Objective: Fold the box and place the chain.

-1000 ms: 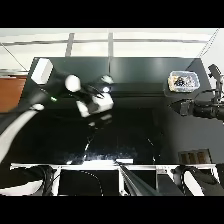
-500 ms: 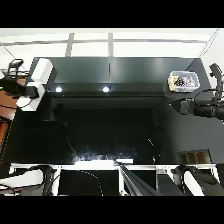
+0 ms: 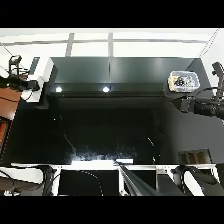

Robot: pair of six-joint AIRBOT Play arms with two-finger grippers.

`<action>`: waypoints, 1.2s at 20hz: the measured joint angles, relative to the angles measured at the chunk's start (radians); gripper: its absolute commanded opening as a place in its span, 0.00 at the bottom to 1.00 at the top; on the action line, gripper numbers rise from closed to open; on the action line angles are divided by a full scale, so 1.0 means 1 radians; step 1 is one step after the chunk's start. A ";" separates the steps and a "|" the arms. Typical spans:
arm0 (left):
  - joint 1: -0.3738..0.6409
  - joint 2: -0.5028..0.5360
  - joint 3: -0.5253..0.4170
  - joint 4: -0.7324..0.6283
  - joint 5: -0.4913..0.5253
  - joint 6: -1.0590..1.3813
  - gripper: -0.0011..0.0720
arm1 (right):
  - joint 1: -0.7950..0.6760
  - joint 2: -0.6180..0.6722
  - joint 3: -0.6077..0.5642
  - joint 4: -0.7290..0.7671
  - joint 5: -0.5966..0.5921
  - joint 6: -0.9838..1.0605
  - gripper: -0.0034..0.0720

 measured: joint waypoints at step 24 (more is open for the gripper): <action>-0.221 0.766 -0.320 -0.256 -0.298 -0.066 0.05 | 0.027 0.266 -0.066 -0.185 -0.078 0.053 0.06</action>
